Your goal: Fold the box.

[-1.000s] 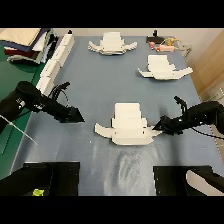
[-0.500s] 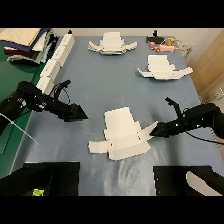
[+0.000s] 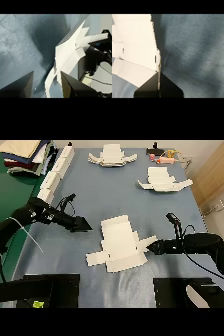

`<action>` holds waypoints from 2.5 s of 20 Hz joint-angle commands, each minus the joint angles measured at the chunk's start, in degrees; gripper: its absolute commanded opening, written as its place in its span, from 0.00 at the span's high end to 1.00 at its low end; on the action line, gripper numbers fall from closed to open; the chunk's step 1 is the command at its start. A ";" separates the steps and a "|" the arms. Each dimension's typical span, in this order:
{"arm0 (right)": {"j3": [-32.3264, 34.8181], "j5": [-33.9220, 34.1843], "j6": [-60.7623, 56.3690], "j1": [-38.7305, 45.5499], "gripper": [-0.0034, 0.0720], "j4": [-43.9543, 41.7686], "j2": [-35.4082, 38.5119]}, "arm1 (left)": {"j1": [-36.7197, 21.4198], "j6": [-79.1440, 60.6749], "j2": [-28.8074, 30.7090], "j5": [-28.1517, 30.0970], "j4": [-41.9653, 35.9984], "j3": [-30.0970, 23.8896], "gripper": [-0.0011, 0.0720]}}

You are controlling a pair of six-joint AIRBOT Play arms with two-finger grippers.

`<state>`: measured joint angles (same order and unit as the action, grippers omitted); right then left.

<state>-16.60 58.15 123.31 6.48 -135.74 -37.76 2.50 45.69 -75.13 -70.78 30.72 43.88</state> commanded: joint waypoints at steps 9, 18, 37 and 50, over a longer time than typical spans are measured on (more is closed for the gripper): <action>0.72 -1.68 -1.81 -0.46 0.95 -0.17 1.57 | 14.51 -9.07 -20.17 -0.74 -8.04 15.21 0.28; 0.72 -1.79 -1.79 -0.44 0.95 -0.11 1.11 | 16.74 -13.33 -22.32 -12.59 -5.81 18.32 0.51; -13.31 -9.62 -14.58 -0.39 0.55 27.12 -0.83 | 20.13 -29.86 -15.04 -4.28 0.92 20.70 0.97; -14.75 -12.63 -21.33 -0.39 0.55 26.88 -0.85 | 31.82 -39.65 13.40 29.42 9.79 0.13 0.98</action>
<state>-31.27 45.80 103.09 6.07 -108.97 -38.59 31.90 10.09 -67.07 -54.81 40.10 50.85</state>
